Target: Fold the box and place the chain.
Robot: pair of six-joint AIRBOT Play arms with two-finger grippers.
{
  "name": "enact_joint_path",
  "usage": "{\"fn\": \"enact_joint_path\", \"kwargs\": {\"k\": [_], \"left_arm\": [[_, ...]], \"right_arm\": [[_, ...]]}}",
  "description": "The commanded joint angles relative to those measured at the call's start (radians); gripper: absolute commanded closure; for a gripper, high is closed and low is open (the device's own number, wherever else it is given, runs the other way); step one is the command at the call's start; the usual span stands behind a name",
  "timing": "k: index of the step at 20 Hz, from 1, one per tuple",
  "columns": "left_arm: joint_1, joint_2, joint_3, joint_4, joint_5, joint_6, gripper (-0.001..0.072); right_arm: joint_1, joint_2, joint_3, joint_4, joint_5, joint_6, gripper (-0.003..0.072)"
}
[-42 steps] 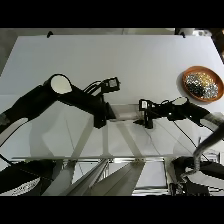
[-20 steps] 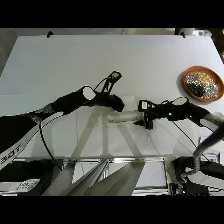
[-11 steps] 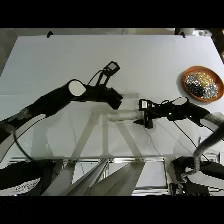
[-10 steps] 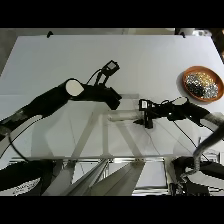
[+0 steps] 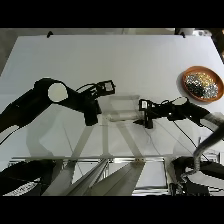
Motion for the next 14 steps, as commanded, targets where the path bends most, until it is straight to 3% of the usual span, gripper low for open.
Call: {"fn": "enact_joint_path", "kwargs": {"k": [1,3,4,6,8,14], "left_arm": [[0.007,0.0,-0.052,0.013,-0.001,0.108,0.0616],[0.011,-0.017,-0.107,0.007,0.084,0.243,0.0282],[0.004,-0.029,-0.134,0.002,0.137,0.314,0.0174],[-0.006,-0.068,-0.163,-0.031,0.218,0.415,0.0174],[-0.005,-0.118,-0.164,-0.072,0.262,0.43,0.0225],[-0.005,-0.224,-0.164,-0.108,0.367,0.432,0.0201]], "right_arm": [[0.0,0.0,0.0,0.0,0.0,0.0,0.024],[0.0,0.0,0.0,0.0,0.0,0.0,0.024],[0.0,0.0,0.0,0.0,0.0,0.0,0.024],[0.0,0.0,0.0,0.0,0.0,0.0,0.024],[0.0,0.0,0.0,0.0,0.0,0.0,0.024],[0.0,0.0,0.0,0.0,0.0,0.0,0.024]]}}
